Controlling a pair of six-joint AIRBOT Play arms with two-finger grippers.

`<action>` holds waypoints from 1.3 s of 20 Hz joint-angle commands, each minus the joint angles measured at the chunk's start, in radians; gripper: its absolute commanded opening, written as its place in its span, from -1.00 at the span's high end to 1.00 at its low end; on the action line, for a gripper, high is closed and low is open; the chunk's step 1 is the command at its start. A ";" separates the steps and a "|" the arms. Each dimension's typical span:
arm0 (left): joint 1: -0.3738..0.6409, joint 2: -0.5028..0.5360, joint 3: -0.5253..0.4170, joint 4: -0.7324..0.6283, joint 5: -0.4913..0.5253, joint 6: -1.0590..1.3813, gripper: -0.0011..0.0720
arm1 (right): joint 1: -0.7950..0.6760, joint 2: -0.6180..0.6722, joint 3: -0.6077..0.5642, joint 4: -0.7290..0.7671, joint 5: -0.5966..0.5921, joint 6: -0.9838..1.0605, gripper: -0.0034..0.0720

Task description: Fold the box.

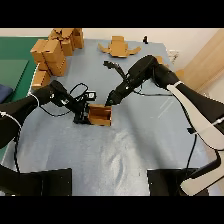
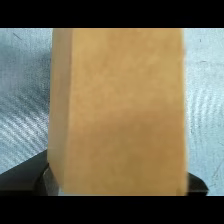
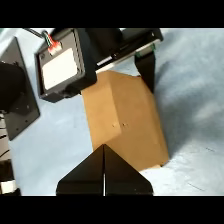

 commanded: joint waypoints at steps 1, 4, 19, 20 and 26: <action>0.001 0.000 0.000 0.000 -0.006 -0.001 0.93 | 0.010 0.091 -0.121 -0.029 0.170 -0.046 0.90; 0.001 0.000 0.000 0.000 -0.006 -0.001 0.93 | 0.010 0.191 -0.349 0.070 0.399 -0.152 0.90; 0.000 0.000 0.000 -0.001 -0.005 -0.001 0.93 | 0.066 0.188 -0.426 0.088 0.475 -0.560 -0.09; 0.000 0.000 0.000 -0.001 -0.005 0.000 0.93 | 0.066 0.182 -0.426 0.089 0.474 -0.560 -0.16; 0.000 0.000 0.000 -0.001 -0.005 0.000 0.93 | 0.083 0.170 -0.425 0.095 0.427 -0.561 -0.30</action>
